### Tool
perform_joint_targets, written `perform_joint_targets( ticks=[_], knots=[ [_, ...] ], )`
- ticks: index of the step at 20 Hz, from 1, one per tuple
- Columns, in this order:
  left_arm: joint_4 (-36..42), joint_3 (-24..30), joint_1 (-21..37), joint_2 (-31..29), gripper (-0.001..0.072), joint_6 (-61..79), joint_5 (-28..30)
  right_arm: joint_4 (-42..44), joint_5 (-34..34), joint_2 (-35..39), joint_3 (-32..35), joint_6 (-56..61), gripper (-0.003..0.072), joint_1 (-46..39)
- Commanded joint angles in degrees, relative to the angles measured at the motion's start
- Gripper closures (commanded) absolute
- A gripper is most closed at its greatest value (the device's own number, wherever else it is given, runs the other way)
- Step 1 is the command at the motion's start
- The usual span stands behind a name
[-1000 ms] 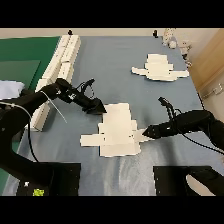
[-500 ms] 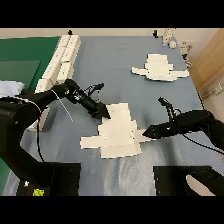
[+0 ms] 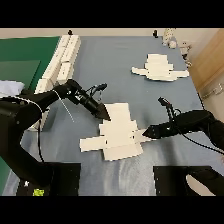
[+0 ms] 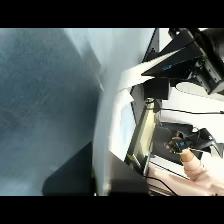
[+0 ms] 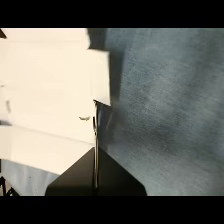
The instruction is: Fold the box.
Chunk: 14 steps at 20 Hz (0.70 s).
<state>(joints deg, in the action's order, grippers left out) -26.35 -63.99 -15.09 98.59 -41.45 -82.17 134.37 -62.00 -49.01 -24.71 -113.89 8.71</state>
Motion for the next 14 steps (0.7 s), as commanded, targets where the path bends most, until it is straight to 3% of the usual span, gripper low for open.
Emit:
perform_joint_targets(
  ticks=[1, 6, 8, 9, 13, 14],
  knots=[
    [-0.02, -0.07, -0.07, 0.02, 0.0694, 1.42, -0.96, 0.0, 0.04, 0.04, 0.02, 0.02, 0.0684, 0.0],
    [1.07, -0.07, -0.07, 0.04, 0.0694, 3.32, -0.72, -0.15, 0.52, 0.04, 0.02, 0.02, 0.0682, -0.02],
    [1.14, -0.04, -0.07, 0.02, 0.0694, 3.28, -0.81, -2.4, 1.86, 0.04, -0.11, 0.02, 0.0612, -0.04],
    [1.16, -0.07, -0.17, 0.02, 0.0694, 3.37, -0.83, -5.33, 3.04, 0.04, -0.46, 0.04, 0.0577, -0.04],
    [2.34, -0.04, -0.33, -0.2, 0.0697, 15.15, -0.72, -22.97, 8.33, 0.04, -2.6, 9.35, 0.0574, -0.09],
    [3.02, -0.04, -0.44, -0.63, 0.0698, 17.73, -0.15, -29.0, 9.53, 0.02, -2.97, 13.97, 0.0443, -0.09]
  ],
)
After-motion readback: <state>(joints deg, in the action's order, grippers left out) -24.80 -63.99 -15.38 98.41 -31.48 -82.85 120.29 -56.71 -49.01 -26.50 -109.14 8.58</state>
